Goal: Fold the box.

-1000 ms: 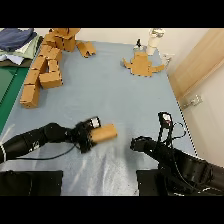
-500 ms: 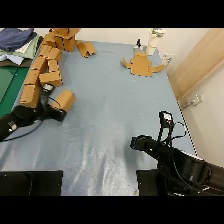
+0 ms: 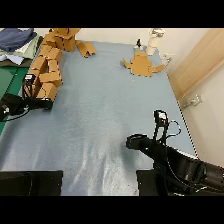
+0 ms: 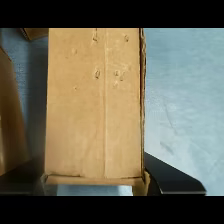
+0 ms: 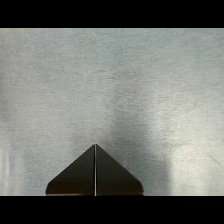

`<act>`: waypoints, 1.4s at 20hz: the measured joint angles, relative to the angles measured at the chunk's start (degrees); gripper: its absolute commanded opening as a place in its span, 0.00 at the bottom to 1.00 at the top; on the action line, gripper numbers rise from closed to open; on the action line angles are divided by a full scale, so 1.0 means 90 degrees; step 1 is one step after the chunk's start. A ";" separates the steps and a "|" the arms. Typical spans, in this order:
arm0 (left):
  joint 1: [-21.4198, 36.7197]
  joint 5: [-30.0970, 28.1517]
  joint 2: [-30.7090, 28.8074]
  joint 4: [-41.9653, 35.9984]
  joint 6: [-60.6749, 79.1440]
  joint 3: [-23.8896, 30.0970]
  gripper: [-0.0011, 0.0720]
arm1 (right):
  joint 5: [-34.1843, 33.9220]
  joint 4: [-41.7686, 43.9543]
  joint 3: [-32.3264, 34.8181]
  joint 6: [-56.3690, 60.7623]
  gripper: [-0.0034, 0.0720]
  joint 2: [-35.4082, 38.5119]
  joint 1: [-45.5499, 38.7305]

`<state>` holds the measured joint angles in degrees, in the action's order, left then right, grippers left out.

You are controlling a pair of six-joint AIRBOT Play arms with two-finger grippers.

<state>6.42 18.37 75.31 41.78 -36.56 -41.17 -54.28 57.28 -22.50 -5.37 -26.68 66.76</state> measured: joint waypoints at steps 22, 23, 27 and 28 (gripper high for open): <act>0.0639 0.3439 -0.2307 0.1447 -0.1268 -0.0333 0.03 | 0.0073 0.0253 -0.0117 -0.0566 0.05 -0.0104 -0.0277; 0.0505 0.3660 -0.2482 0.1467 -0.1382 -0.0333 0.03 | 0.0070 0.0308 -0.0202 -0.0782 0.05 -0.0185 -0.0464; -0.0539 0.4323 -0.2841 0.1314 -0.2278 -0.0333 0.03 | 0.0068 0.1061 -0.0952 -0.2521 0.05 -0.0991 -0.1744; -0.0894 0.4379 -0.2856 0.1287 -0.2492 -0.0335 0.03 | 0.0070 0.1457 -0.1236 -0.3152 0.05 -0.1333 -0.2132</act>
<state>-1.63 57.78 49.60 53.36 -58.98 -44.18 -53.65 70.39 -33.63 -33.74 -38.68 47.57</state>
